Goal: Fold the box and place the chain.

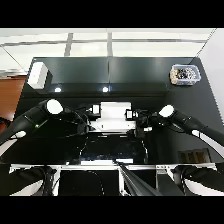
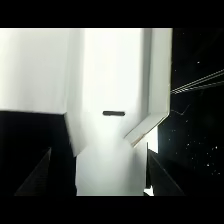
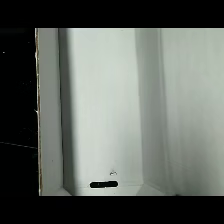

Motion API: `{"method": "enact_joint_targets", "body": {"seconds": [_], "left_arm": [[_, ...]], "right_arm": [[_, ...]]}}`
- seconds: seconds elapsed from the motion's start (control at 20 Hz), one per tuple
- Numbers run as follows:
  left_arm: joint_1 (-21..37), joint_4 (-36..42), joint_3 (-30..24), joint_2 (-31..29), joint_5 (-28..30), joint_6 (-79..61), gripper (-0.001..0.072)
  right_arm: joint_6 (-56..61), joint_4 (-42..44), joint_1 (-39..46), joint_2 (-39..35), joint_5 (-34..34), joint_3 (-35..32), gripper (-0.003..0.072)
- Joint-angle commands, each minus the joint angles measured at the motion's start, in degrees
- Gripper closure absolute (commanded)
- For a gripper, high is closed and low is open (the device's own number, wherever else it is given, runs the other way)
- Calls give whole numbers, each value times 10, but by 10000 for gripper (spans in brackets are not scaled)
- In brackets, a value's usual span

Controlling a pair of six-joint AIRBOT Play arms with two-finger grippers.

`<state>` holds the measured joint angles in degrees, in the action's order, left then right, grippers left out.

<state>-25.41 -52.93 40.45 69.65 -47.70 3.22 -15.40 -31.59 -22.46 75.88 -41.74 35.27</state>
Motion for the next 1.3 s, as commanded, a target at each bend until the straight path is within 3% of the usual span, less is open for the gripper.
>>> {"method": "enact_joint_targets", "body": {"seconds": [0.0,0.2,0.25,0.5,0.75,1.0,1.1,1.15,1.2,1.25], "left_arm": [[-22,3,-1,9,8,12,89],[-21,22,-1,9,-9,19,451],[-21,31,-1,9,-7,19,477],[-21,92,-1,14,-5,19,491],[-30,174,-1,57,0,18,491],[-28,174,-1,62,1,15,494],[-28,174,-1,62,0,15,606],[-28,174,-1,62,0,15,608],[-28,174,-1,62,1,14,562],[-29,174,-1,62,1,12,340]], "right_arm": [[0,0,0,0,0,0,450],[0,0,0,0,0,0,450],[0,0,0,0,0,0,450],[0,0,0,0,0,0,450],[0,0,0,0,0,0,450],[0,0,0,0,0,0,450],[0,0,0,0,0,0,450],[0,0,0,0,0,0,450],[0,0,0,0,0,0,450],[0,0,0,0,0,0,450]]}}
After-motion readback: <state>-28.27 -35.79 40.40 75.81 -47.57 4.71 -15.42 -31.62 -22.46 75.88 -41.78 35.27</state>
